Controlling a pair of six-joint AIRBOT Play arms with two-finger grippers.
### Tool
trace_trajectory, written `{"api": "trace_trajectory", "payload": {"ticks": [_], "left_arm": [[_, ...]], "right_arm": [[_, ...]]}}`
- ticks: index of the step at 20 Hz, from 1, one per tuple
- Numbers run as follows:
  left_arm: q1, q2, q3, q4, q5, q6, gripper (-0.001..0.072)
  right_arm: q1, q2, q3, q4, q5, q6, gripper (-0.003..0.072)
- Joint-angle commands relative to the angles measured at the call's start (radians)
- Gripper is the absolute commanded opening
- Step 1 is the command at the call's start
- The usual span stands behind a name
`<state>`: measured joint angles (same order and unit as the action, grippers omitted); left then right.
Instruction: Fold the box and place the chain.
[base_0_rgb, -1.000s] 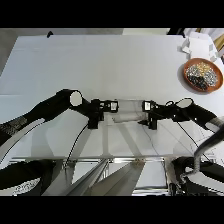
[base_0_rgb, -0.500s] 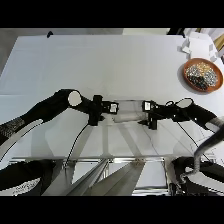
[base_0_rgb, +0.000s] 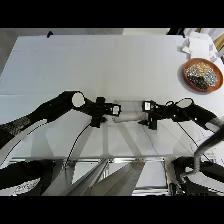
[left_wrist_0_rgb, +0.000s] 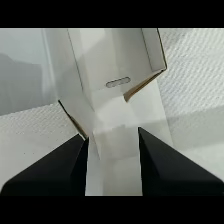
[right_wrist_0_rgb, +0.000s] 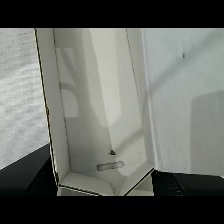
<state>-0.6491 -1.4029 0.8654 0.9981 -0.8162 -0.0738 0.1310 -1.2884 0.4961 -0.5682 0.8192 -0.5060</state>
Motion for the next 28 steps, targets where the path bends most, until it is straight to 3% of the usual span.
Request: {"api": "trace_trajectory", "payload": {"ticks": [1,2,8,13,14,15,17,24,25,26,28], "left_arm": [[-0.006,-0.006,0.000,-0.033,-0.018,0.003,0.0229],[-0.012,-0.006,0.000,-0.040,-0.018,0.004,0.0192],[-0.061,-0.019,0.000,-0.054,0.094,0.004,0.0193],[-0.077,-0.021,0.000,-0.067,0.129,0.003,0.0190],[-0.084,-0.021,0.000,-0.070,0.140,0.003,0.0179],[-0.089,-0.021,0.000,-0.070,0.151,0.003,0.0122],[-0.101,-0.022,0.000,-0.071,0.183,0.003,0.0100],[-0.126,-0.034,0.000,-0.091,0.211,0.003,0.0116],[-0.133,-0.041,0.000,-0.094,0.210,0.003,0.0143],[-0.140,-0.048,0.000,-0.099,0.212,0.003,0.0217],[-0.152,-0.064,0.000,-0.109,0.215,0.003,0.0224]], "right_arm": [[0.000,0.000,0.000,0.000,0.000,0.000,0.0442],[0.000,0.000,0.000,0.000,0.000,0.000,0.0442],[0.000,0.000,0.000,0.000,0.000,0.000,0.0442],[0.000,0.000,0.000,0.000,0.000,0.000,0.0442],[0.000,0.000,0.000,0.000,0.000,0.000,0.0442],[0.000,0.000,0.000,0.000,0.000,0.000,0.0442],[0.000,0.000,0.000,0.000,0.001,0.000,0.0442],[0.000,0.000,0.000,0.000,0.001,0.000,0.0442],[0.000,0.000,0.000,0.000,0.000,0.000,0.0442],[0.000,0.000,0.000,0.000,0.001,0.000,0.0442],[0.000,0.000,0.000,0.000,0.000,0.000,0.0442]]}}
